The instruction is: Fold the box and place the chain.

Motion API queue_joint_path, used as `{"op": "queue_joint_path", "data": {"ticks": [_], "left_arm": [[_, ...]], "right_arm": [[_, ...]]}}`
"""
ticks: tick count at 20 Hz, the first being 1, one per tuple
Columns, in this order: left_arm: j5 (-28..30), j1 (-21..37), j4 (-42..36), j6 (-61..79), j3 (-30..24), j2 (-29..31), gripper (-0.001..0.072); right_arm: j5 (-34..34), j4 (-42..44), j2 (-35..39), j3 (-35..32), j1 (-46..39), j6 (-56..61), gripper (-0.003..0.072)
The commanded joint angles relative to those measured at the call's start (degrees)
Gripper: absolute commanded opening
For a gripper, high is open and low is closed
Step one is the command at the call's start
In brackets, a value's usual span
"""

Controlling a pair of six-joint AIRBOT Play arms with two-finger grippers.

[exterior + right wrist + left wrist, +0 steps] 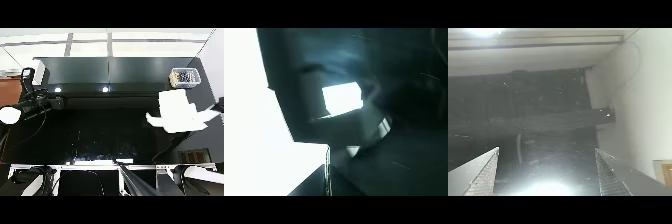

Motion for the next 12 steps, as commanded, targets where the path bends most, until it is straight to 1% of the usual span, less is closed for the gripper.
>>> {"op": "queue_joint_path", "data": {"ticks": [1,3,5,7,8,10,12], "left_arm": [[-1.49,-1.68,-2.25,0.04,0.04,-0.63,0.0704],[-2.69,-5.05,-3.65,0.07,0.04,-2.32,0.0703],[-2.43,-9.05,-6.08,0.04,0.07,-5.49,0.0702],[-2.25,-11.02,-10.47,0.07,0.79,-10.34,0.0701],[-3.61,-10.88,-13.7,0.17,2.01,-13.64,0.07],[-8.74,-9.05,-21.77,4.57,5.7,-20.72,0.0694],[-17.49,-6.21,-34.6,14.88,9.99,-28.61,0.0694]], "right_arm": [[-5.4,15.12,10.93,-12.17,7.15,-2.93,0.0016],[-11.89,23.15,17.07,-21.66,13.84,-5.09,0.0016],[-22.45,32.74,23.28,-32.83,21.62,-8.33,0.0016],[-33.03,43.45,28.04,-42.4,30.82,-11.89,0.0016],[-37.75,46.6,29.18,-45.66,35.78,-12.07,0.0016],[-44.3,47.65,29.18,-48.33,44.54,-11.89,0.0016],[-48.52,47.67,29.18,-48.76,50.95,-11.54,0.0016]]}}
